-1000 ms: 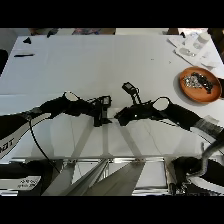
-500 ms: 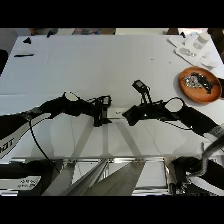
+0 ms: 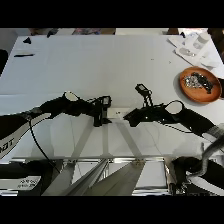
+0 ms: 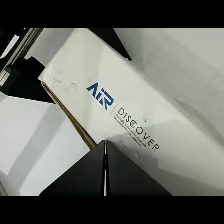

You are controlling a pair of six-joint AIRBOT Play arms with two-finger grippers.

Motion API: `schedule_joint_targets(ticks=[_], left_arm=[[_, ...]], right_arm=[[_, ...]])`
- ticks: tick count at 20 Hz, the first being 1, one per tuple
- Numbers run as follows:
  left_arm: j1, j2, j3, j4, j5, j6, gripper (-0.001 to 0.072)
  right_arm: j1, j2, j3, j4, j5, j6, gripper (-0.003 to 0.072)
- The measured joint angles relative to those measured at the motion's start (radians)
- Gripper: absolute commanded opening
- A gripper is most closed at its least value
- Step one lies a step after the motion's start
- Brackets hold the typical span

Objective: Fold the box and place the chain.

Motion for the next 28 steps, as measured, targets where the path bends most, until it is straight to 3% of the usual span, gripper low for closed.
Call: schedule_joint_targets(ticks=[7,10,14,17,20,27,28], left_arm=[[0.0,0.0,0.0,-0.001,0.0,-0.003,0.0291],[0.0,0.0,0.0,-0.001,0.0,-0.003,0.0291],[0.0,0.0,0.0,-0.001,0.0,-0.002,0.0291],[0.0,0.0,0.0,-0.001,0.0,0.0,0.0291],[0.0,0.0,0.0,-0.001,0.0,0.0,0.0291],[0.0,0.0,0.0,-0.001,-0.002,-0.001,0.0256],[0.0,0.0,0.0,-0.001,-0.003,-0.001,0.0087]], right_arm=[[-0.002,0.186,0.035,-0.016,-0.014,0.0,0.0008],[-0.002,0.304,0.051,-0.054,-0.085,0.006,0.0009],[-0.002,0.406,0.058,-0.223,-0.262,0.13,0.001],[-0.002,0.431,0.06,-0.386,-0.332,0.227,0.0009],[-0.002,0.441,0.061,-0.585,-0.289,0.346,0.0009],[-0.007,0.446,0.061,-1.065,-0.045,0.723,0.001],[-0.017,0.446,0.061,-1.104,-0.023,0.761,0.001]])
